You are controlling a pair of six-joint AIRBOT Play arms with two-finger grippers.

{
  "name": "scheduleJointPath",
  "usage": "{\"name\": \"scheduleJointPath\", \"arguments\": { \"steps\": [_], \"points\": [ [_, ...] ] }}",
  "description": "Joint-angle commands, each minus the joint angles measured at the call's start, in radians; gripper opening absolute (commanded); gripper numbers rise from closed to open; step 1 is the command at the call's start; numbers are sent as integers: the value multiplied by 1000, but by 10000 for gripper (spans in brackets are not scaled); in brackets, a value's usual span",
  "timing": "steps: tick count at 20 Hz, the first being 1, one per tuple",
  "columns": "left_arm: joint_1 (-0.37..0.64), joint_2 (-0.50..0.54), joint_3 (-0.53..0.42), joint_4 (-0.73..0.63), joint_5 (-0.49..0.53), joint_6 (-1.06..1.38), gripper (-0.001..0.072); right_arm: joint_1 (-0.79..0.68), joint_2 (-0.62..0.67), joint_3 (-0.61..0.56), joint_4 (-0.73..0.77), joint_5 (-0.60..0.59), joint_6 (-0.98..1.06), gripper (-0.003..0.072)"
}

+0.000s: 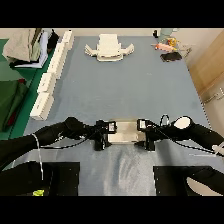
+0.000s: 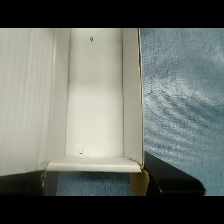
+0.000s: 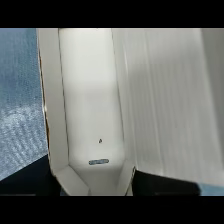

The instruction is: Fold the box.

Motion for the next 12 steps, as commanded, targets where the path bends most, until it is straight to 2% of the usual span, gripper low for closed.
{"name": "scheduleJointPath", "arguments": {
  "steps": [1,2,3,7,8,9,12],
  "points": [
    [0,-1,0,0,0,0,511,0,1,1,0,1,1,476],
    [0,-1,0,0,0,0,511,0,1,1,0,5,1,584],
    [0,-1,0,0,0,0,511,0,1,1,1,10,1,605],
    [0,-1,0,0,-1,0,511,0,1,1,2,3,1,604],
    [0,-1,0,0,0,0,511,0,1,1,6,3,0,697],
    [0,-1,0,0,0,0,511,0,1,3,6,6,1,720],
    [0,-1,0,0,0,0,511,0,1,3,8,7,0,720]
  ]
}}
